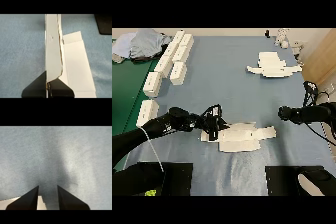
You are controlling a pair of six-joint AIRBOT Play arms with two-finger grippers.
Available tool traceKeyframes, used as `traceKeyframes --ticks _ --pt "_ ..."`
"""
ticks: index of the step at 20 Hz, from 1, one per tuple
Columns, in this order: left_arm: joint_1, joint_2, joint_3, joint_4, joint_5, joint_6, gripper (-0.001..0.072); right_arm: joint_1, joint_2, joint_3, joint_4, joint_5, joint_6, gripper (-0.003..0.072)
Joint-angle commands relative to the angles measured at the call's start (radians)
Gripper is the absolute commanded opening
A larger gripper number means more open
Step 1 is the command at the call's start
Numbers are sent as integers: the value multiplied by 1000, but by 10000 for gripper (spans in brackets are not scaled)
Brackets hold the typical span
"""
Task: Fold the box.
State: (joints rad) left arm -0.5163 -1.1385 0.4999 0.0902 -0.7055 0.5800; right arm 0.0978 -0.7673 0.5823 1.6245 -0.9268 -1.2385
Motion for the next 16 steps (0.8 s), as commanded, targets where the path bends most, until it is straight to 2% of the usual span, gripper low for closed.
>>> traceKeyframes --ticks 1,5,16 --pt "3 28 15 47 -23 -31 11 0 0 0 7 2 1 379" --pt "2 57 74 189 -67 -173 10 0 0 0 7 2 1 379" --pt "-1 -39 80 154 -96 -177 12 0 0 0 14 2 1 379"
